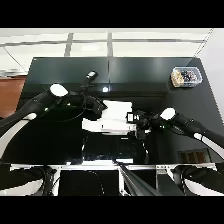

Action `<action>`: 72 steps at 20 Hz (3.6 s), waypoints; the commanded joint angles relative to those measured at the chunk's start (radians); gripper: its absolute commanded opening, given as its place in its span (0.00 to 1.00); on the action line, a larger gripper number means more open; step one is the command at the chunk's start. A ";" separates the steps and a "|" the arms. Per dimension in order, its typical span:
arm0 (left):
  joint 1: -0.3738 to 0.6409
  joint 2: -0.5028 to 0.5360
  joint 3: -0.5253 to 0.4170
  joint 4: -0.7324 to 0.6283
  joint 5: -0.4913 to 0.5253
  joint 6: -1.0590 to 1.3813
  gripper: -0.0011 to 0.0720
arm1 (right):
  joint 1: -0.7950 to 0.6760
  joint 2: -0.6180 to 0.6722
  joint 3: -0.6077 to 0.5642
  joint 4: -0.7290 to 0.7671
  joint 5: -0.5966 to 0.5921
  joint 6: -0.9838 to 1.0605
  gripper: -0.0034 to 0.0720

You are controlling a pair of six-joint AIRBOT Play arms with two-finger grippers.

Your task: Fold the box and place the chain.

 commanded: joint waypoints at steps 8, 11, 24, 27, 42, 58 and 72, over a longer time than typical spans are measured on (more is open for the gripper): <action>-0.067 -0.083 0.108 0.277 -0.067 -0.117 0.04 | 0.001 0.000 0.000 0.002 -0.002 0.000 0.21; -0.006 0.048 0.105 0.338 -0.068 -0.153 0.04 | 0.001 0.000 0.000 0.002 -0.002 0.000 0.21; 0.071 0.477 -0.475 0.070 0.092 0.729 0.99 | 0.001 0.000 0.000 0.002 -0.003 0.001 0.21; 0.031 0.382 -0.410 0.146 0.027 0.855 0.99 | 0.001 0.000 0.000 0.002 -0.003 0.001 0.21; -0.031 0.185 -0.319 0.043 0.053 0.844 0.39 | 0.001 0.000 0.000 0.002 -0.003 0.001 0.21; -0.063 0.114 -0.317 -0.146 0.033 0.845 0.39 | 0.001 0.000 0.000 0.002 -0.003 0.001 0.21; -0.056 0.113 -0.317 -0.145 0.035 0.845 0.38 | 0.001 0.000 0.000 0.003 -0.003 0.001 0.22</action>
